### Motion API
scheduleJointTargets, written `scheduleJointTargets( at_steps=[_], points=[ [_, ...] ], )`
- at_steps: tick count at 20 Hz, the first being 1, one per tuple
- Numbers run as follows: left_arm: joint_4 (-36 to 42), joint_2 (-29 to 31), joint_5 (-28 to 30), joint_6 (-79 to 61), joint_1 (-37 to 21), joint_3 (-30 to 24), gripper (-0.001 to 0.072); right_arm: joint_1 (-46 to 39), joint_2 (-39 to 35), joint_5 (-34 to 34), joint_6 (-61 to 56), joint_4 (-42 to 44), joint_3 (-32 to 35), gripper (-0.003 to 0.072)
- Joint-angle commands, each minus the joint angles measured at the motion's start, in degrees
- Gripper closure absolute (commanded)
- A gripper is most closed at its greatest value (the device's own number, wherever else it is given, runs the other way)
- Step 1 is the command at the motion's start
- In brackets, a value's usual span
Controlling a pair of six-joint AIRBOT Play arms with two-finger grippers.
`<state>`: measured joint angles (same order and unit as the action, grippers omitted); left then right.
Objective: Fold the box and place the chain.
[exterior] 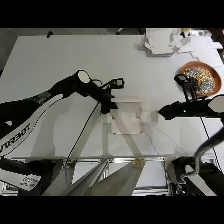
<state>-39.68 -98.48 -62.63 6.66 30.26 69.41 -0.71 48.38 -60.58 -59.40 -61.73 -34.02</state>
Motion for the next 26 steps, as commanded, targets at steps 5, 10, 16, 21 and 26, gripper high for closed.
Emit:
scheduleJointTargets(
  at_steps=[5, 10, 16, 21, 26],
  points=[
    [0.61, -1.81, 1.60, -2.75, 0.85, 0.02, 0.0700, 0.04, -0.04, 0.17, 0.98, -0.15, -0.07, 0.0345],
    [0.59, -1.81, 1.97, -2.54, 0.90, 0.02, 0.0698, 0.04, -0.04, 0.22, 0.98, -0.96, -0.07, 0.0345],
    [0.63, -1.81, 1.97, -2.56, 0.92, 0.02, 0.0697, 0.04, -0.04, 0.22, 1.46, -0.79, -0.07, 0.0346],
    [0.63, -1.81, 1.97, -2.56, 0.90, 0.02, 0.0697, 0.04, -0.04, 0.81, 2.91, 0.24, -0.07, 0.0378],
    [0.63, -1.81, 1.99, -2.56, 0.90, 0.02, 0.0697, 6.99, -0.04, -4.79, 16.92, 5.95, -0.07, 0.0674]
  ],
)
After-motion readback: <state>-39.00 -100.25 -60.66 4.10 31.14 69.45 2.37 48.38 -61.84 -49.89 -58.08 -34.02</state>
